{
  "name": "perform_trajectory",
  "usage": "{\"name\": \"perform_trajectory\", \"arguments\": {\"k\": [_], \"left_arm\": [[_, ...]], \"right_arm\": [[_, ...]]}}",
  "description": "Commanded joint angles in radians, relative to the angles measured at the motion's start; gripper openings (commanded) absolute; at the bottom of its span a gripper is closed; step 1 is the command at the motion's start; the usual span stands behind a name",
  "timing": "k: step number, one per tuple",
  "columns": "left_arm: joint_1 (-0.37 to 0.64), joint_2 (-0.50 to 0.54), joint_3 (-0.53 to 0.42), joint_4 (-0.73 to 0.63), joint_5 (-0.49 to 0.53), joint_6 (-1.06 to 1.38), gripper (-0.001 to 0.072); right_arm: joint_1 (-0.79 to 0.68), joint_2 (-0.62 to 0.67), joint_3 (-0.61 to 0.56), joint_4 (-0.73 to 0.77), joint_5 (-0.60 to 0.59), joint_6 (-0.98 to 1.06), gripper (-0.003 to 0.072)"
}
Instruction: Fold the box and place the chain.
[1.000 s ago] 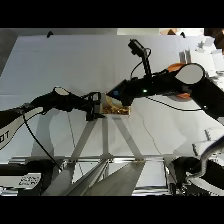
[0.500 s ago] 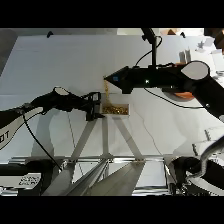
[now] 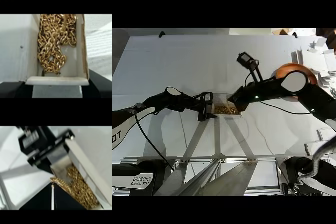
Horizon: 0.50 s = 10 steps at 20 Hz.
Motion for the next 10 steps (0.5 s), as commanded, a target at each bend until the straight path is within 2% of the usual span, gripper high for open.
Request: {"name": "perform_trajectory", "arguments": {"k": [1,2,3,4,7,10], "left_arm": [[0.000,0.000,0.000,0.000,0.000,0.000,0.0339],[0.000,0.000,0.000,0.000,0.000,0.000,0.0339],[0.000,0.000,0.000,0.000,0.000,0.000,0.0339],[0.000,0.000,0.000,0.000,0.000,0.000,0.0339],[0.000,0.000,0.000,0.000,0.000,0.000,0.0339],[0.001,0.000,0.000,0.000,0.000,0.000,0.0339]], "right_arm": [[0.013,-0.038,-0.008,-0.084,0.010,0.015,0.0012],[0.014,-0.051,-0.008,-0.090,0.023,0.014,0.0076],[0.014,-0.058,-0.008,-0.089,0.037,0.008,0.0253],[0.013,-0.057,-0.005,-0.090,0.050,0.007,0.0296],[-0.006,-0.062,0.069,-0.108,0.104,0.007,0.0297],[-0.074,-0.131,0.232,-0.117,0.138,0.013,0.0294]]}}
